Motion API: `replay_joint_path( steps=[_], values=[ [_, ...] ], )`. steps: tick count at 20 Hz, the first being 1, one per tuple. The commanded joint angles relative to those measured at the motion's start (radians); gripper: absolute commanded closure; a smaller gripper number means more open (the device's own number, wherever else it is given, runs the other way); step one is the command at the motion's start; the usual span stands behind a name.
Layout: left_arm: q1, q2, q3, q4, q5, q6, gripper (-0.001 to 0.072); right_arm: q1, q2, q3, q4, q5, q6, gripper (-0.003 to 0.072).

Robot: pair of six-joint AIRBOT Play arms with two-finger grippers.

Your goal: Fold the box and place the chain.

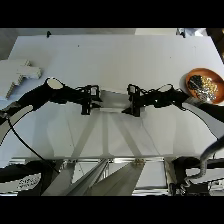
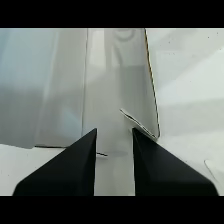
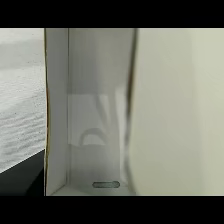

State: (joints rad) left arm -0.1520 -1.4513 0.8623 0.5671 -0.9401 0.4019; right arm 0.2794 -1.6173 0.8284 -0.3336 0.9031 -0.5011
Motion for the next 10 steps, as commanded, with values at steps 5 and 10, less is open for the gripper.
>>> replay_joint_path(
  steps=[5,10],
  values=[
    [0.008,0.021,0.000,0.153,-0.054,-0.043,0.0700,0.001,0.000,0.000,0.000,-0.001,0.003,0.0171],
    [0.090,0.093,0.000,0.159,-0.110,-0.070,0.0699,0.001,0.000,0.000,0.000,-0.001,0.003,0.0171]
  ],
)
